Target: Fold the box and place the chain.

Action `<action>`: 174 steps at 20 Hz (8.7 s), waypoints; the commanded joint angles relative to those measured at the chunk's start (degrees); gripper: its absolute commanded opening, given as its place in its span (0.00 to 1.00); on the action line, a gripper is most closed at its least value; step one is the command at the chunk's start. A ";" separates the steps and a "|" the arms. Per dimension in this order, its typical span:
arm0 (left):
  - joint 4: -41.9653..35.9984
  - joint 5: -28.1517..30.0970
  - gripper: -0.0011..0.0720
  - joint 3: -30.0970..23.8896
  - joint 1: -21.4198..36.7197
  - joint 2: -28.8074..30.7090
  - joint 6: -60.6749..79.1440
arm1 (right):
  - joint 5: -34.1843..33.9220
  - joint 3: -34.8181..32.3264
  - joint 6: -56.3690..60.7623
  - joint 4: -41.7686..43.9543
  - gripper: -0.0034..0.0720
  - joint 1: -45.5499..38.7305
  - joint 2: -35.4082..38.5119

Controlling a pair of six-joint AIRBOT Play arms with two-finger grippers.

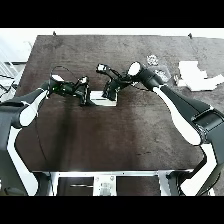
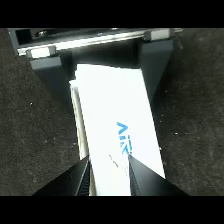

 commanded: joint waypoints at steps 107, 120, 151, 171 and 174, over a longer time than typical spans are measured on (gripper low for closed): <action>-2.69 7.41 0.03 -3.74 2.34 12.85 -15.08 | -50.80 -96.21 8.90 15.41 0.06 -25.00 96.50; -4.55 47.91 0.03 -16.04 30.91 23.45 -38.58 | -50.77 -96.24 8.92 15.43 0.06 -24.98 96.50; -4.44 46.69 1.00 -3.61 34.73 3.69 -34.07 | -50.80 -99.38 8.94 15.45 0.06 -24.98 96.50; -1.79 26.03 0.03 -2.95 35.01 21.31 -36.61 | -50.82 -98.31 8.94 15.45 0.06 -24.98 96.52; -16.50 24.85 0.03 -9.14 34.88 30.18 -22.88 | -50.82 -97.37 8.94 15.47 0.06 -24.98 96.52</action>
